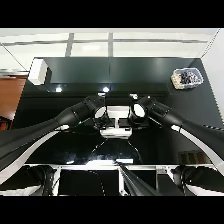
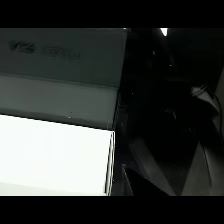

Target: Fold the box and place the chain.

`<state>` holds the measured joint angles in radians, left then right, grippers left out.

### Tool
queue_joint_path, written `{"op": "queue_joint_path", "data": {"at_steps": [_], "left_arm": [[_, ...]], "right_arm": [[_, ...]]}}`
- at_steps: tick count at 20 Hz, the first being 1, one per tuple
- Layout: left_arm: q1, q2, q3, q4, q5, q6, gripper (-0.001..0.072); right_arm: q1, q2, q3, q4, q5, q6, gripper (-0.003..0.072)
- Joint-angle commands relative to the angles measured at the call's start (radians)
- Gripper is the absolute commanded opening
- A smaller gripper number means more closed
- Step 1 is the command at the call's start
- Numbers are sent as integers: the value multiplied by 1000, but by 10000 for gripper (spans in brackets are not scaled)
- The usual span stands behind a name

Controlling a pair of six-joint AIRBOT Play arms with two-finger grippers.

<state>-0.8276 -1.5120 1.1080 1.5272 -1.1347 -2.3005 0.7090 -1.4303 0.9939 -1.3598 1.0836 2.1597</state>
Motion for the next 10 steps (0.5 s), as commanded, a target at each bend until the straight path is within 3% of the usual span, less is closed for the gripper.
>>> {"op": "queue_joint_path", "data": {"at_steps": [1,2,3,8,9,10], "left_arm": [[0,0,1,1,-1,0,26],[0,0,1,1,-1,0,26],[0,0,1,1,-1,0,26],[0,0,1,1,0,0,26],[0,0,1,1,0,0,26],[0,0,1,1,0,0,26]], "right_arm": [[10,-8,3,-11,-15,36,206],[10,-10,3,-11,-14,37,180],[10,-12,3,-11,-16,38,32],[10,-12,3,-10,-22,40,18],[10,-12,3,-5,-21,40,179],[10,-12,3,1,-20,40,265]]}}
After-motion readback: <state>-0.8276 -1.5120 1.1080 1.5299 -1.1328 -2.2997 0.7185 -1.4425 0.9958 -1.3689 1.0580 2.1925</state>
